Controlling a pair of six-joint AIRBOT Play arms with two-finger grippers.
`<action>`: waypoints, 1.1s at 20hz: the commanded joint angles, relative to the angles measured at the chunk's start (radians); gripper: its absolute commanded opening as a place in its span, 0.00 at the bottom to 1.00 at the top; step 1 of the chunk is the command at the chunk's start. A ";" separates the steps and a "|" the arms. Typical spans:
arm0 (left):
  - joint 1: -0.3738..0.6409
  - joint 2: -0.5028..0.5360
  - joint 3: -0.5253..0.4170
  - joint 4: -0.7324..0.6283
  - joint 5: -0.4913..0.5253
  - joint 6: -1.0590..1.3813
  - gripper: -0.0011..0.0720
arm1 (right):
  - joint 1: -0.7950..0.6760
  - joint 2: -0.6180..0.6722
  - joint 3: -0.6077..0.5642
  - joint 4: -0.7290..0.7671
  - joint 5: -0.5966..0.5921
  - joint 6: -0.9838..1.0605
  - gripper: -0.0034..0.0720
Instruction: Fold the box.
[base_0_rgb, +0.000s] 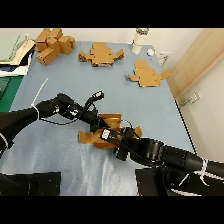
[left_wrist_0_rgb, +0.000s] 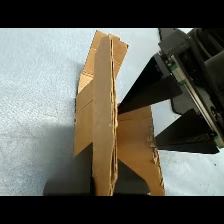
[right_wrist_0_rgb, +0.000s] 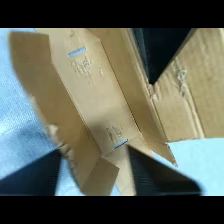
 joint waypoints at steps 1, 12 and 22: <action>0.000 0.000 0.000 0.000 0.000 0.000 0.03 | 0.000 0.001 0.000 0.012 -0.005 0.006 1.00; 0.000 0.000 0.000 0.000 0.000 0.000 0.03 | -0.048 0.150 -0.043 -0.168 -0.022 -0.032 1.00; 0.000 0.000 0.000 0.000 0.000 0.000 0.03 | -0.343 0.143 -0.044 0.436 0.103 -0.824 1.00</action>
